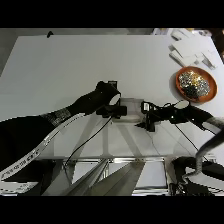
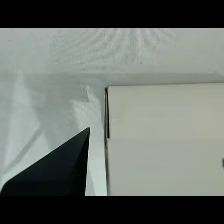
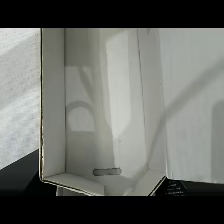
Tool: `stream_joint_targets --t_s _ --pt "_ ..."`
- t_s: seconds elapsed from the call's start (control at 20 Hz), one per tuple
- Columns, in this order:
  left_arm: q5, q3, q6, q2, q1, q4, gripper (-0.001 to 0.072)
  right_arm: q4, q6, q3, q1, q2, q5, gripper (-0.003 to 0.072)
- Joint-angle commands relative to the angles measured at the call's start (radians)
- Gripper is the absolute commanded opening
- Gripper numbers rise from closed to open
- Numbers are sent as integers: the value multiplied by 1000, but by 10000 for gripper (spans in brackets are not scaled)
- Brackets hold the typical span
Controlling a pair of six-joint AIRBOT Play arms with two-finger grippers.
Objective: Fold the box and place the chain.
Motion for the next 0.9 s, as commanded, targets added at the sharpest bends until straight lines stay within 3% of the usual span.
stream_joint_targets --t_s 0.0,0.05,0.15,0.3,0.35,0.55,0.75,0.85 --pt "3 2 -13 -29 -1 -13 309 0 0 0 -1 1 0 396" --pt "3 2 -8 -35 -1 -23 305 0 0 0 -1 1 0 396" --pt "3 2 8 -40 -1 -38 134 0 0 0 -1 1 0 396" --pt "3 3 6 -40 -1 -48 65 0 0 0 -1 1 0 396" --pt "2 3 6 -40 -1 -48 13 0 0 0 -1 1 0 396" --pt "2 2 6 -41 -1 -43 6 0 0 0 -1 1 0 396" --pt "-13 3 35 -37 0 -42 133 0 0 0 -1 1 0 396" --pt "-54 3 98 -25 2 -32 154 0 0 0 -1 1 0 396"
